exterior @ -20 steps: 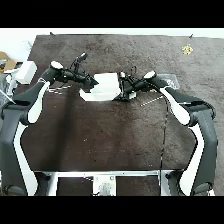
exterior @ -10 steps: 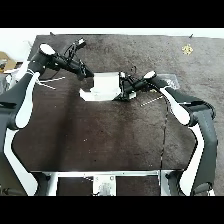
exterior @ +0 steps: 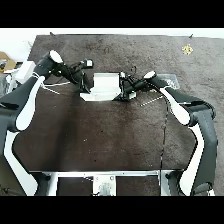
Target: Fold the box and place the chain.
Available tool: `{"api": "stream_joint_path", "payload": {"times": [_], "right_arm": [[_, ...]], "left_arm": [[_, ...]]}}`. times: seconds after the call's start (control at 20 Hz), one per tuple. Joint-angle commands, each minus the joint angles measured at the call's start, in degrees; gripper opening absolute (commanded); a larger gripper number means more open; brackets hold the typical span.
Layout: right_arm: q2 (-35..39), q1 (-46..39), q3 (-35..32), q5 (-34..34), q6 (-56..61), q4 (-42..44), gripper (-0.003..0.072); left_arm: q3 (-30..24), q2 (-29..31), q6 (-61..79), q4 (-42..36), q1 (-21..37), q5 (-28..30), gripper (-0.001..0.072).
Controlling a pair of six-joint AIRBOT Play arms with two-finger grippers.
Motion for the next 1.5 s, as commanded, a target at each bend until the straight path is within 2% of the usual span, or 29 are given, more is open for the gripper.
{"api": "stream_joint_path", "payload": {"times": [0.0,0.15,0.55,0.6,0.65,0.7,0.95,1.45], "right_arm": [[0.0,0.0,0.0,0.0,0.0,0.0,0.0446],[0.0,0.0,0.0,0.0,0.0,0.0,0.0446],[0.0,0.0,0.0,0.0,0.0,0.0,0.0446],[0.0,0.0,0.0,0.0,0.0,0.0,0.0446],[0.0,0.0,0.0,0.0,0.0,0.0,0.0446],[0.0,0.0,0.0,0.0,0.0,0.0,0.0446],[0.0,0.0,0.0,0.0,0.0,0.0,0.0446],[0.0,0.0,0.0,0.0,0.0,0.0,0.0446]], "left_arm": [[-4.7,0.0,2.5,4.7,-2.2,7.0,0.0557],[-6.7,0.0,2.5,2.8,-2.5,8.5,0.0557],[-6.8,0.0,2.4,-1.3,-2.5,9.5,0.0554],[-6.8,0.0,2.4,-1.3,-2.5,9.5,0.0523],[-6.8,0.0,2.4,-1.4,-2.5,9.4,0.0407],[-6.8,0.0,2.4,-1.4,-2.5,9.3,0.0348],[-6.8,0.0,-1.2,-2.5,-2.5,9.2,0.0352],[-7.1,-2.0,1.5,-11.1,-2.5,9.4,0.0343]]}}
